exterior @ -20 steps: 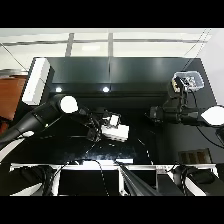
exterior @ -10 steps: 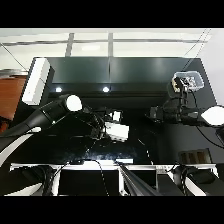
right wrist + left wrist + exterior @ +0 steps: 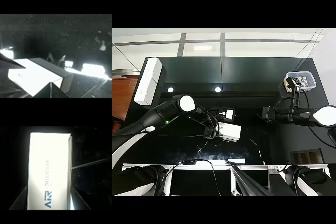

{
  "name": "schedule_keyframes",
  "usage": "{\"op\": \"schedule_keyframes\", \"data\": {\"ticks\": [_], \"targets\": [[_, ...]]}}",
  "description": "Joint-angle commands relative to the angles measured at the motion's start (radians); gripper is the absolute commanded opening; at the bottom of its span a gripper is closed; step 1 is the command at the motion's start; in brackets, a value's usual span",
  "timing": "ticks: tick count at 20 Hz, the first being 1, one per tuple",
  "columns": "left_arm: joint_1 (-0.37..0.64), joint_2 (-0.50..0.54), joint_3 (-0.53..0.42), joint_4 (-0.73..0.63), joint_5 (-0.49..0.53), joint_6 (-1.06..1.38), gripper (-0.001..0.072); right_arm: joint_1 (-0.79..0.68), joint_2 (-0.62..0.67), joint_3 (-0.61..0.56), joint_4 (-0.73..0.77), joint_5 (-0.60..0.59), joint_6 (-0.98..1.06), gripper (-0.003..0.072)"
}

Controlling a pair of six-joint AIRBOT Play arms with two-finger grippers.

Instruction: Fold the box and place the chain.

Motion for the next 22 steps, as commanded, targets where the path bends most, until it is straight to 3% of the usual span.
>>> {"op": "schedule_keyframes", "data": {"ticks": [1, 22], "targets": [[-0.001, -0.003, 0.000, 0.000, 0.001, -0.011, 0.0704, 0.000, 0.000, 0.000, -0.001, 0.000, 0.000, 0.0019], [-0.002, -0.019, 0.000, 0.005, 0.003, -0.022, 0.0704, 0.000, 0.000, 0.000, -0.003, -0.001, 0.000, 0.0019]]}}
